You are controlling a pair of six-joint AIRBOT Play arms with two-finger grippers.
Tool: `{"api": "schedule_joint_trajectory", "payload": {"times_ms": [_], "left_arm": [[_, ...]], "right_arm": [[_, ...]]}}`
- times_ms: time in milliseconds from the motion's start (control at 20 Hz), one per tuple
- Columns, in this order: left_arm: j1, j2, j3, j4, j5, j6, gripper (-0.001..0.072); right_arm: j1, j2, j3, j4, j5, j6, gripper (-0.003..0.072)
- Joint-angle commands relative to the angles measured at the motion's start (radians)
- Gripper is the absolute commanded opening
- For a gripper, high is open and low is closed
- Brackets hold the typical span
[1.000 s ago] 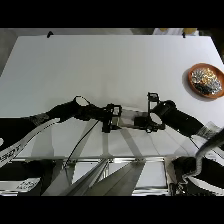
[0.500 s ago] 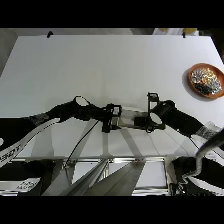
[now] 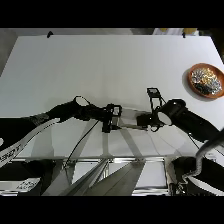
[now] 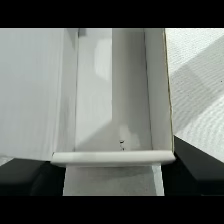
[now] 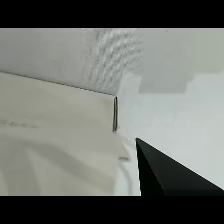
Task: Fold the box and place the chain.
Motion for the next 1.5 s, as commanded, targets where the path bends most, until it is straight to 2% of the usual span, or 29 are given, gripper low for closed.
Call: {"api": "schedule_joint_trajectory", "payload": {"times_ms": [0,150,200,250,350,400,450,650,800,1000,1250,1450], "left_arm": [[0.001,0.0,0.0,0.001,0.001,0.0,0.0015],[0.001,0.0,0.0,0.0,0.001,0.0,0.0015],[0.001,0.0,0.0,0.0,0.001,0.0,0.0015],[0.001,0.0,0.0,0.001,0.001,0.0,0.0015],[0.001,0.0,0.0,0.001,0.001,0.0,0.0015],[0.001,0.0,0.0,0.0,0.001,0.0,0.0015],[0.001,0.0,0.0,0.001,0.001,0.0,0.0015],[0.001,0.0,0.0,0.0,0.001,0.0,0.0015],[0.001,0.0,0.0,0.001,0.001,0.0,0.0015],[0.001,0.0,0.0,0.0,0.001,0.0,0.0015],[0.001,0.0,0.0,0.0,0.001,0.0,0.0015],[0.001,0.0,0.0,0.001,0.001,0.0,0.0015]], "right_arm": [[-0.065,0.11,0.064,-0.006,0.146,-0.195,0.0422],[-0.163,0.143,0.24,0.001,0.274,-0.334,0.039],[-0.208,0.138,0.31,-0.002,0.294,-0.386,0.0336],[-0.259,0.13,0.372,-0.003,0.291,-0.439,0.0285],[-0.394,0.084,0.495,-0.007,0.269,-0.536,0.027],[-0.476,0.037,0.558,-0.007,0.256,-0.579,0.0265],[-0.55,-0.018,0.616,-0.007,0.252,-0.613,0.0227],[-0.796,-0.281,0.811,-0.012,0.233,-0.66,0.0221],[-0.921,-0.413,0.825,-0.057,0.152,-0.684,0.022],[-1.043,-0.536,0.825,-0.101,0.153,-0.701,0.022],[-1.105,-0.6,0.824,-0.099,0.142,-0.735,0.0221],[-1.115,-0.622,0.823,-0.068,0.089,-0.736,0.022]]}}
